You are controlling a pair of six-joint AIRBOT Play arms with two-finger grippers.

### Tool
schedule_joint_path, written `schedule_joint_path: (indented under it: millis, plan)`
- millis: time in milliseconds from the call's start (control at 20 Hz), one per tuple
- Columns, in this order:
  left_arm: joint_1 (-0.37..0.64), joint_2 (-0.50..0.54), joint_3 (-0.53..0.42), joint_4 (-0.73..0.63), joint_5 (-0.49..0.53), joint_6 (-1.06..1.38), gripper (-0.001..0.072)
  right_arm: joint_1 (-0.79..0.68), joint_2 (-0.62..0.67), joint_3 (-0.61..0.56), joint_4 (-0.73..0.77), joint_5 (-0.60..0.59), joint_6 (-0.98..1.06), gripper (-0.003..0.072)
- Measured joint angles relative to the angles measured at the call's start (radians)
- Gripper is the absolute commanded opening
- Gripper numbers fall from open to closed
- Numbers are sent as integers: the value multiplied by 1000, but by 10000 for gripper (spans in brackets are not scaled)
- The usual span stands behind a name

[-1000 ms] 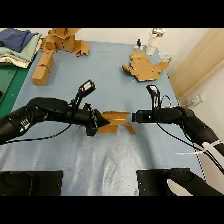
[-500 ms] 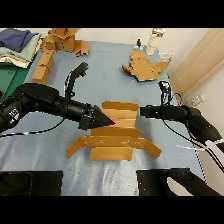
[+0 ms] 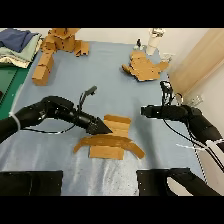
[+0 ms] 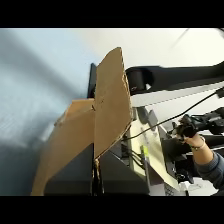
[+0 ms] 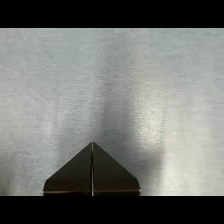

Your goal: Fold the box.

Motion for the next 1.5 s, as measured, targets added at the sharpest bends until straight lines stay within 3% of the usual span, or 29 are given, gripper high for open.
schedule_joint_path:
  millis: [200,600,1150,1500]
  plan:
    - [18,-86,3,1,-30,69,15,-2,0,0,0,-2,0,2]
    - [83,-116,18,23,-171,185,16,0,0,0,-1,-27,-1,2]
    - [-20,-18,23,130,-357,224,15,-1,0,0,1,-35,-3,3]
    - [-73,8,27,169,-404,225,18,-1,0,0,3,-37,-4,2]
